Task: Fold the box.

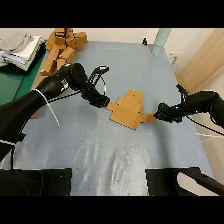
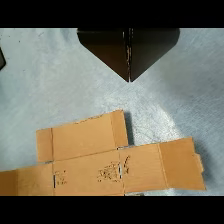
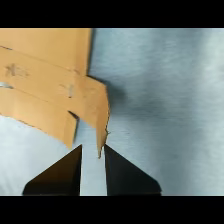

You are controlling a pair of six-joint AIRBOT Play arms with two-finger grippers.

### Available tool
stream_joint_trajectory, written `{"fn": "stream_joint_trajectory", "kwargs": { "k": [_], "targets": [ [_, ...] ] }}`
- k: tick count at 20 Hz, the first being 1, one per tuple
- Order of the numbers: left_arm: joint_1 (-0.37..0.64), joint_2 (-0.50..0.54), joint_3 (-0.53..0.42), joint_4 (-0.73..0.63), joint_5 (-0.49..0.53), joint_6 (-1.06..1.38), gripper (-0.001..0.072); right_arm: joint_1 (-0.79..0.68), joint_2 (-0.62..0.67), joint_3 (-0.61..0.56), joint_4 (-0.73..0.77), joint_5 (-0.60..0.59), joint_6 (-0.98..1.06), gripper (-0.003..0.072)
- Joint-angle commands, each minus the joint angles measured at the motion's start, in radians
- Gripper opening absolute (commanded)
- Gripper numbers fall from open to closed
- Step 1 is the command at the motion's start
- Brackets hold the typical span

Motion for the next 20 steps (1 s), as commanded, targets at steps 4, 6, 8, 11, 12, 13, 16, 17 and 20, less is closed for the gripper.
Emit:
{"fn": "stream_joint_trajectory", "kwargs": {
  "k": [4, 6, 8, 11, 12, 13, 16, 17, 20],
  "targets": [
    [0.0, 0.0, 0.0, 0.0, 0.024, 0.0, 0.0012, 0.0, -0.148, 0.026, -0.043, 0.062, -0.047, 0.0224],
    [-0.001, 0.0, -0.001, 0.0, 0.026, 0.0, 0.0012, 0.0, -0.198, 0.05, -0.019, 0.061, -0.076, 0.0225],
    [0.0, 0.0, 0.0, 0.0, 0.027, 0.0, 0.0012, 0.0, -0.232, 0.066, 0.061, 0.06, -0.138, 0.0225],
    [-0.001, 0.0, 0.0, -0.004, 0.033, 0.0, 0.0014, 0.004, -0.265, 0.067, 0.228, 0.053, -0.232, 0.0224],
    [-0.001, -0.001, 0.0, -0.003, 0.037, 0.001, 0.0014, 0.008, -0.277, 0.067, 0.258, 0.053, -0.245, 0.0224],
    [0.001, -0.001, 0.0, -0.003, 0.041, 0.01, 0.0076, 0.014, -0.288, 0.067, 0.256, 0.058, -0.245, 0.0224],
    [0.001, -0.001, 0.006, -0.004, 0.056, 0.015, 0.0527, 0.036, -0.332, 0.067, 0.26, 0.06, -0.244, 0.0221],
    [0.001, -0.001, 0.013, -0.005, 0.048, 0.015, 0.0528, 0.044, -0.338, 0.068, 0.263, 0.058, -0.249, 0.0168],
    [0.001, -0.001, 0.036, -0.026, 0.07, 0.02, 0.0527, 0.079, -0.336, 0.068, 0.287, 0.055, -0.309, 0.0003]
  ]
}}
